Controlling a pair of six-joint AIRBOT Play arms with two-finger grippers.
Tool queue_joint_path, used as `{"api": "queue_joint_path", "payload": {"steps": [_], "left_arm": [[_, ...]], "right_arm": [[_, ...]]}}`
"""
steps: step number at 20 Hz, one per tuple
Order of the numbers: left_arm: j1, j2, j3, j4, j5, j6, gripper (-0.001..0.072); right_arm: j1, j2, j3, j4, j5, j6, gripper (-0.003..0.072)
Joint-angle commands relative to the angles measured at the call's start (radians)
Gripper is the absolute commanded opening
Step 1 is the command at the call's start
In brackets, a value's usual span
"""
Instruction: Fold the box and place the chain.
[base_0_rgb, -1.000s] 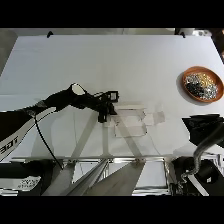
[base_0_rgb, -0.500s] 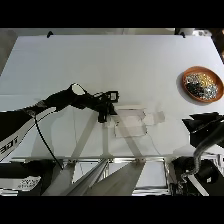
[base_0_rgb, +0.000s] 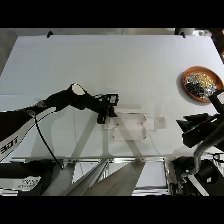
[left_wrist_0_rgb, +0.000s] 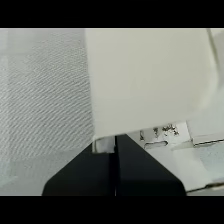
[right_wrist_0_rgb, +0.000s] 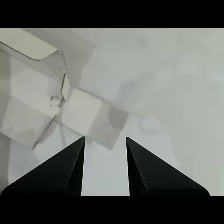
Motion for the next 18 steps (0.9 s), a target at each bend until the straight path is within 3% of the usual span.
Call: {"api": "queue_joint_path", "payload": {"steps": [1,18], "left_arm": [[0.0,0.001,0.001,0.0,-0.011,0.024,0.0002],[0.0,-0.001,0.001,0.0,0.009,0.027,0.0008]], "right_arm": [[0.0,0.0,-0.011,0.056,-0.086,0.003,0.0254],[0.0,0.0,-0.011,0.05,-0.08,0.003,0.0254]]}}
